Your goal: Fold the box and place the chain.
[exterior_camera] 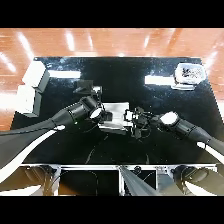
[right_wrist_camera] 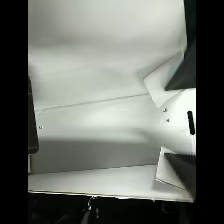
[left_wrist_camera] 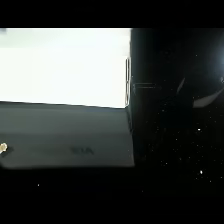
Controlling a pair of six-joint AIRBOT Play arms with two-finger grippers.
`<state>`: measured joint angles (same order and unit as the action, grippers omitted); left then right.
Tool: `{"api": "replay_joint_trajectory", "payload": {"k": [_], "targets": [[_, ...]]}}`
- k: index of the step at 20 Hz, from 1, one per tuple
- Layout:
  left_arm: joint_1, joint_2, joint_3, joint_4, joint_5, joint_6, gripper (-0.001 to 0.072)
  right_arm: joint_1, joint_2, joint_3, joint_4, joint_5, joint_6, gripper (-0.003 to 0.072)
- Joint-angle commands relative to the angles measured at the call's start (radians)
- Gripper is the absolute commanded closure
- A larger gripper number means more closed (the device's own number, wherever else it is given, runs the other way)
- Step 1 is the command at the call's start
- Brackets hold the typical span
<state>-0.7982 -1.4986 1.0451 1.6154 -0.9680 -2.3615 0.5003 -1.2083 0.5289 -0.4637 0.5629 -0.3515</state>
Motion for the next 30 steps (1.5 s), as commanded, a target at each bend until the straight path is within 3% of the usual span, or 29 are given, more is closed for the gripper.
{"api": "replay_joint_trajectory", "payload": {"k": [1,2,3,4,7,10,12,18,21,23,27,30], "targets": [[-0.001,-0.001,0.000,-0.001,-0.001,0.002,0.0683,0.000,0.000,0.000,-0.001,0.001,0.000,0.0391],[-0.001,-0.001,0.000,-0.001,-0.001,0.001,0.0683,0.000,0.000,0.000,-0.001,0.001,0.000,0.0392],[-0.001,-0.001,0.000,-0.001,-0.001,0.001,0.0683,0.000,0.000,0.000,-0.004,0.002,0.009,0.0475],[-0.001,-0.001,0.000,-0.001,-0.001,0.001,0.0683,-0.002,0.001,0.000,-0.008,0.001,0.039,0.0604],[0.000,-0.001,0.000,-0.001,-0.004,0.001,0.0683,-0.034,0.025,0.000,-0.041,-0.008,0.240,0.0625],[0.000,-0.002,0.000,-0.001,-0.003,0.001,0.0684,-0.117,0.061,0.000,-0.283,0.042,0.697,0.0625],[0.000,-0.002,0.000,-0.001,-0.003,0.001,0.0684,-0.187,0.088,0.000,-0.356,0.172,0.866,0.0626],[0.001,-0.002,0.000,0.000,0.003,0.002,0.0684,-0.372,0.248,0.001,-0.360,0.508,1.263,0.0625],[0.000,-0.002,0.000,0.000,-0.002,0.003,0.0684,-0.459,0.293,0.001,-0.381,0.715,1.284,0.0656],[-0.001,-0.002,0.000,-0.001,-0.002,0.005,0.0684,-0.490,0.294,0.000,-0.490,0.808,1.323,0.0656],[-0.001,-0.002,0.000,-0.001,-0.004,0.005,0.0684,-0.593,0.293,0.000,-0.832,0.770,1.601,0.0656],[-0.001,-0.002,0.000,0.000,-0.003,0.005,0.0684,-0.692,0.290,-0.003,-0.848,0.582,1.791,0.0656]]}}
